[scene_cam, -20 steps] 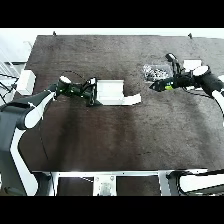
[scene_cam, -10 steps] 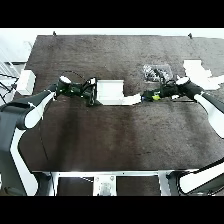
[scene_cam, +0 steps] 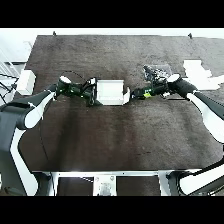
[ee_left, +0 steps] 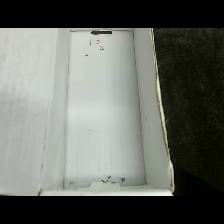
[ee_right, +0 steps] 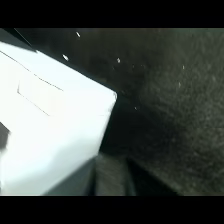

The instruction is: Fold the box and place the chain.

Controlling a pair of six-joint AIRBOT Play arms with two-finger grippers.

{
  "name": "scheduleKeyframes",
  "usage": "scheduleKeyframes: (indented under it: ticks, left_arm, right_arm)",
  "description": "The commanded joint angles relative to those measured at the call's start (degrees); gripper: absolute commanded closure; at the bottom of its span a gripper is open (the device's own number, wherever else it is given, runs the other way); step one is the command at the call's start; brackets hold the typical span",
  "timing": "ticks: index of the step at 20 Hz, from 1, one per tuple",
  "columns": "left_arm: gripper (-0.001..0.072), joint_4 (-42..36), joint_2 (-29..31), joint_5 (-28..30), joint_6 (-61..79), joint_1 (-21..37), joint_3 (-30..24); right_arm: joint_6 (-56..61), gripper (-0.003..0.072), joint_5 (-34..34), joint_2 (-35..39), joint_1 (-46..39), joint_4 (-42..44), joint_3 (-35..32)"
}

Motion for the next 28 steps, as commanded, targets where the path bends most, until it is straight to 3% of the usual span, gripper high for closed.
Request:
scheduleKeyframes:
  ticks: [1,3,28]
  left_arm:
    - [0.0233,0.00,0.02,0.02,0.00,0.02,0.00]
    - [0.0233,0.00,0.02,0.00,0.00,0.02,0.00]
    - [0.0233,-0.02,0.02,-0.17,0.00,0.02,0.00]
  right_arm:
    - [0.83,0.0376,0.85,1.07,1.09,0.76,0.55]
    - [0.81,0.0194,0.74,1.05,2.19,1.11,0.55]
    - [11.19,0.0191,-10.23,0.85,9.16,-2.29,1.14]
